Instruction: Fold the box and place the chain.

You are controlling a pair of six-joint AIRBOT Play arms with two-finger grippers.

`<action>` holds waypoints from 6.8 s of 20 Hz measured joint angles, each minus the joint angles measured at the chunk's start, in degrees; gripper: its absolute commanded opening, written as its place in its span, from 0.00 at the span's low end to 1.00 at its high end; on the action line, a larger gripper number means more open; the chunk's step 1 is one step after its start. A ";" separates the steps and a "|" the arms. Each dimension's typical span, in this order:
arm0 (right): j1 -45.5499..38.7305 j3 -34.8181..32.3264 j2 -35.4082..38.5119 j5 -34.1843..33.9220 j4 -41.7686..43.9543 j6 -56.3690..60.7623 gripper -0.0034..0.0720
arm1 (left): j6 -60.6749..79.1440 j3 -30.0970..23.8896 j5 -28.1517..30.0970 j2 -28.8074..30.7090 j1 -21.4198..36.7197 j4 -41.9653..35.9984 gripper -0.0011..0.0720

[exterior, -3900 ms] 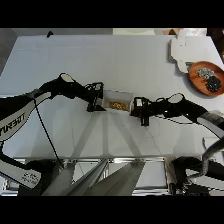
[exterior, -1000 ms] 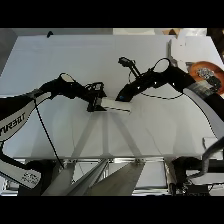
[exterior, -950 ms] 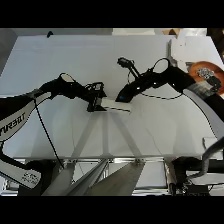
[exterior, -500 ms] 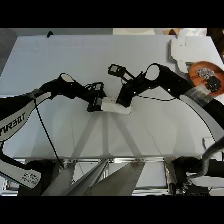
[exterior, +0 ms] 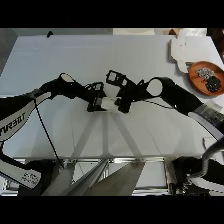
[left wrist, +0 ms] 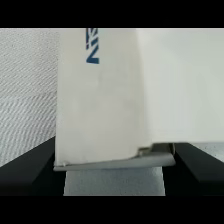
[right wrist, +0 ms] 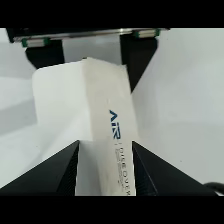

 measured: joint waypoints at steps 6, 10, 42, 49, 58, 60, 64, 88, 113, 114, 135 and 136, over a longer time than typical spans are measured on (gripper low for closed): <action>2.29 -2.97 0.76 -5.51 -0.17 -2.78 0.59 | 0.00 0.00 0.00 0.00 0.00 0.02 0.47; 2.80 -3.50 0.87 -7.78 -1.86 -3.67 0.58 | 0.00 0.00 0.00 0.00 0.00 0.02 0.47; 2.82 -6.27 1.66 -6.88 -4.00 -3.67 0.71 | 0.04 0.00 -0.04 0.00 -0.02 0.04 0.47; 1.81 -6.27 8.55 -7.04 -2.64 7.02 0.06 | 0.02 0.00 -0.02 0.00 -0.02 0.02 0.47; -4.96 -6.43 5.27 -6.38 17.16 18.56 0.06 | 0.02 0.00 -0.02 0.00 -0.02 0.02 0.47; -5.07 -6.73 2.89 -5.16 20.02 20.33 0.06 | 0.02 0.00 -0.02 0.00 -0.02 0.02 0.47; -4.09 -8.92 -0.26 -3.54 22.82 21.88 0.06 | 0.04 0.00 0.00 0.00 -0.02 0.02 0.47; -6.62 -19.04 8.68 -8.48 29.27 19.91 0.06 | 0.00 -0.02 -0.02 0.00 -0.02 0.02 0.47; -3.06 -17.68 8.94 -13.29 34.03 17.09 0.06 | 0.00 0.00 0.00 0.00 -0.02 0.00 0.47; -2.05 -16.94 8.31 -14.16 34.07 17.05 0.06 | 0.00 0.00 -0.02 0.00 -0.02 0.02 0.47; 6.08 -11.47 -3.28 -20.61 33.35 20.35 0.05 | -0.07 0.00 -0.02 0.00 0.00 0.00 0.47; 5.88 -11.45 -1.97 -20.76 32.76 20.33 0.05 | -0.07 0.00 -0.02 0.00 0.00 0.00 0.47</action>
